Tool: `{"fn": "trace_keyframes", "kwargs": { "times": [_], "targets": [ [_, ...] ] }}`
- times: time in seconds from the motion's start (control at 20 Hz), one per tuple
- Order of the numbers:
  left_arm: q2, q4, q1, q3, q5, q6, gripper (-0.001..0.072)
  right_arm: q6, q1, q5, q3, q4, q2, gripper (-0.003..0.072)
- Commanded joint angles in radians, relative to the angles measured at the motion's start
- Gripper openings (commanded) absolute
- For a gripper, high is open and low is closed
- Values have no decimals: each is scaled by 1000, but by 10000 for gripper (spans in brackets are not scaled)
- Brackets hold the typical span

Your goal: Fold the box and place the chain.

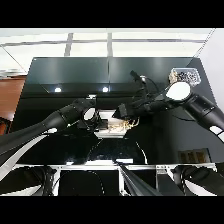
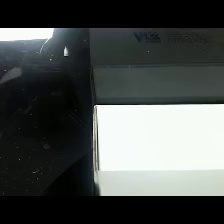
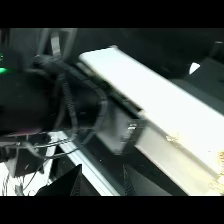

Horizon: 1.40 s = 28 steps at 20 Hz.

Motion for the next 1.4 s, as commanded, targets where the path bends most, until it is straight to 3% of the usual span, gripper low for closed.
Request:
{"fn": "trace_keyframes", "kwargs": {
  "times": [0.0,0.15,0.3,0.35,0.4,0.5,0.6,0.85,0.9,1.05,1.1,1.15,1.35],
  "targets": [
    [0,0,0,1,1,0,29,13,-159,71,-1,-118,47,314],
    [0,0,0,1,1,0,29,19,-338,2,-4,-428,84,314],
    [0,0,0,1,0,0,29,181,-428,-298,-113,-705,76,318],
    [0,0,0,1,0,0,28,238,-444,-401,-151,-738,58,570],
    [0,0,0,1,1,0,29,269,-458,-496,-164,-740,19,715],
    [0,0,0,1,1,0,29,392,-482,-602,-114,-732,-89,715],
    [0,0,0,1,1,0,29,491,-497,-599,-7,-733,-223,714],
    [0,0,0,1,1,0,29,639,-500,-418,262,-727,-507,714],
    [0,0,0,1,1,0,29,639,-500,-419,289,-716,-531,682],
    [0,0,0,1,0,0,29,639,-500,-431,310,-714,-549,386],
    [0,0,0,1,0,0,29,636,-503,-422,312,-712,-548,168],
    [0,0,0,1,1,0,28,628,-505,-394,318,-709,-546,4],
    [0,0,0,1,1,0,28,368,-504,-224,341,-669,-459,12]
  ]
}}
